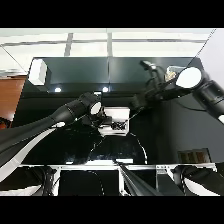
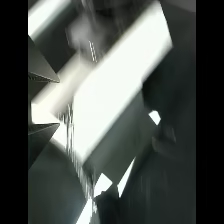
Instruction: Fold the box and place the chain.
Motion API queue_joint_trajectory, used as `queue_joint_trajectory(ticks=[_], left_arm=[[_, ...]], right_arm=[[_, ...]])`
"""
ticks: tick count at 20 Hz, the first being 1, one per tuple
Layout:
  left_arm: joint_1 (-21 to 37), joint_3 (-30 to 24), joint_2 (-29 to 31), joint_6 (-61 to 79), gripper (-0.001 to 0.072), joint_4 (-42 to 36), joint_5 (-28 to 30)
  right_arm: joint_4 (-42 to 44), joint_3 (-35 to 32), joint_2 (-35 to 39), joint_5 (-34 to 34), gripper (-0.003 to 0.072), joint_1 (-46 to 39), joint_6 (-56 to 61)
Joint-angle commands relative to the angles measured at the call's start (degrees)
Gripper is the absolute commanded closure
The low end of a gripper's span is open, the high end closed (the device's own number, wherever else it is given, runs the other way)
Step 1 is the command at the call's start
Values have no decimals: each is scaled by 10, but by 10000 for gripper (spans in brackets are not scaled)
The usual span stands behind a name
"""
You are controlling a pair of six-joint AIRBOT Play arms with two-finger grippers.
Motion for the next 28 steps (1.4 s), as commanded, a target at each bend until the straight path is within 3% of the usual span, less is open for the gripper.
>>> queue_joint_trajectory(ticks=[1,3,4,5,8,14,17,18,19,23,25,28], left_arm=[[0,0,0,0,683,0,0],[0,0,0,0,683,0,0],[0,0,0,0,683,0,0],[0,0,0,0,683,0,0],[0,0,0,0,683,0,0],[0,0,0,0,683,0,0],[0,0,0,0,683,0,0],[0,0,0,0,683,0,0],[0,0,0,0,683,0,0],[0,0,0,0,683,0,-9],[0,0,0,0,683,0,-12],[0,0,0,0,683,0,-13]], right_arm=[[-142,-11,3,-60,380,-109,20],[-247,-52,2,-173,378,-163,107],[-278,-79,-1,-227,299,-184,143],[-282,-102,-11,-279,-17,-202,171],[-261,-90,-88,-348,-18,-229,212],[-174,80,-276,-284,-16,-236,217],[-167,101,-301,-269,481,-236,216],[-166,102,-299,-259,603,-236,209],[-166,103,-294,-238,670,-236,192],[-165,103,-193,-117,671,-235,56],[-166,102,-97,-58,671,-235,23],[-159,102,60,-39,671,-235,23]])
